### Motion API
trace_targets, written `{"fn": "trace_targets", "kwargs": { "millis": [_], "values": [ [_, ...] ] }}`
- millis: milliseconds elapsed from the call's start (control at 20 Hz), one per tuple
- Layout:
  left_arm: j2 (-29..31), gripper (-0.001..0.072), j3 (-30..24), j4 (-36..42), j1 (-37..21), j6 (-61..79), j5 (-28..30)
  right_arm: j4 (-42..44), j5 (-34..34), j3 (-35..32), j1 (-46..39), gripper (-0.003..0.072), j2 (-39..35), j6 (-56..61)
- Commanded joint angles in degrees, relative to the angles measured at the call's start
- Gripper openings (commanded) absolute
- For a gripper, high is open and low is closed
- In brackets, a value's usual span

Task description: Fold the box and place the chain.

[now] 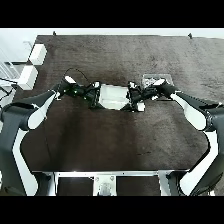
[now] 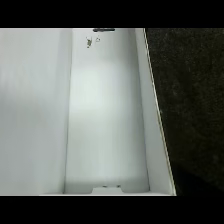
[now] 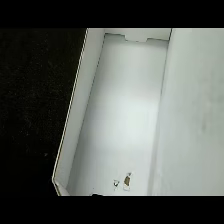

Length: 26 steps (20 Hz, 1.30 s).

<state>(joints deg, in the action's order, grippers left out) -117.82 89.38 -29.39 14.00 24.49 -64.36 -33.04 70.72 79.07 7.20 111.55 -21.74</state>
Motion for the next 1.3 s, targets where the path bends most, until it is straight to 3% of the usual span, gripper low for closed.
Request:
{"fn": "trace_targets", "kwargs": {
  "millis": [0, 50, 1250],
  "values": [
    [0.2, 0.0243, 0.3, 0.7, 0.0, -0.1, -1.3, 0.0, 0.0, 0.0, 0.1, 0.0567, 0.0, 0.0],
    [0.2, 0.0179, 0.3, 0.7, 0.0, -0.5, -1.4, 0.0, 0.0, 0.0, 0.1, 0.0567, 0.0, 0.0],
    [0.2, 0.0178, 0.0, 1.2, 0.0, -0.5, -2.2, -0.1, 0.0, 0.0, 0.1, 0.0567, 0.0, 0.0]
  ]
}}
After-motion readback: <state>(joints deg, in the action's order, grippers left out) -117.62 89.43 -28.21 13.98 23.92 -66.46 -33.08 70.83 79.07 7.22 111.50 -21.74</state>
